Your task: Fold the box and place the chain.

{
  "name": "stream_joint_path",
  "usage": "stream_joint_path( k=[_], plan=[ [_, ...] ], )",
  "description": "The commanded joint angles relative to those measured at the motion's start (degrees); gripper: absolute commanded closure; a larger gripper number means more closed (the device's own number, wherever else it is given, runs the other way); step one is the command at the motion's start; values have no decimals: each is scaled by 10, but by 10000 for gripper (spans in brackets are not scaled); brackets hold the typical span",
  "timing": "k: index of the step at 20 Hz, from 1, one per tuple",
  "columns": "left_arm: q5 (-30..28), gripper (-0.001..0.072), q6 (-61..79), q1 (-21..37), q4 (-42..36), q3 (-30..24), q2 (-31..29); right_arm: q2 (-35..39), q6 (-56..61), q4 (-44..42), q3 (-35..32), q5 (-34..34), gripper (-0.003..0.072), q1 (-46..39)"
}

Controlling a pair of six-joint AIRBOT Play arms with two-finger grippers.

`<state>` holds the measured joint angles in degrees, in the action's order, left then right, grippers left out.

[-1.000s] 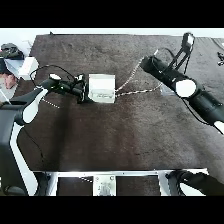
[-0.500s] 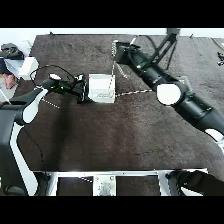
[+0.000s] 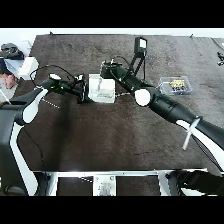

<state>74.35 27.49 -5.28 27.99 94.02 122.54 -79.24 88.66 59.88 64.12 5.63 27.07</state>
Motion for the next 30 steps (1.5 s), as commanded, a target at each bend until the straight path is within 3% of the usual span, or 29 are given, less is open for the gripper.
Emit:
stream_joint_path(
  k=[1, 3, 4, 5, 7, 9, 13, 17, 21, 30],
  plan=[
    [0, 304, 0, 0, 0, 0, 0, -34, 1, -4, 0, 2, 701, 1],
    [0, 304, 0, 0, 0, 0, 0, -43, 0, -3, -2, -24, 688, -1],
    [0, 304, 0, 0, 0, 0, 0, -43, 0, -3, -7, -33, 418, -8],
    [0, 304, 0, 0, 0, 0, 0, -40, 0, -3, -9, -49, 231, -19],
    [0, 304, 0, 0, 0, 0, 0, -25, -2, 12, -9, -116, 304, -54],
    [0, 304, 0, 0, 0, 0, 0, 4, -1, 34, -23, -185, 304, -106],
    [0, 304, 0, 0, 0, 0, 0, 71, 34, 33, -128, -190, 304, -234],
    [0, 304, 0, 0, 0, 0, 0, 66, 72, 33, -197, -170, 304, -335],
    [0, 304, 0, 0, 0, 0, 0, 17, 72, 14, -184, -120, 304, -369],
    [0, 304, 0, 0, 0, 0, 0, -130, 90, 14, -70, -114, 304, -367]
  ],
)
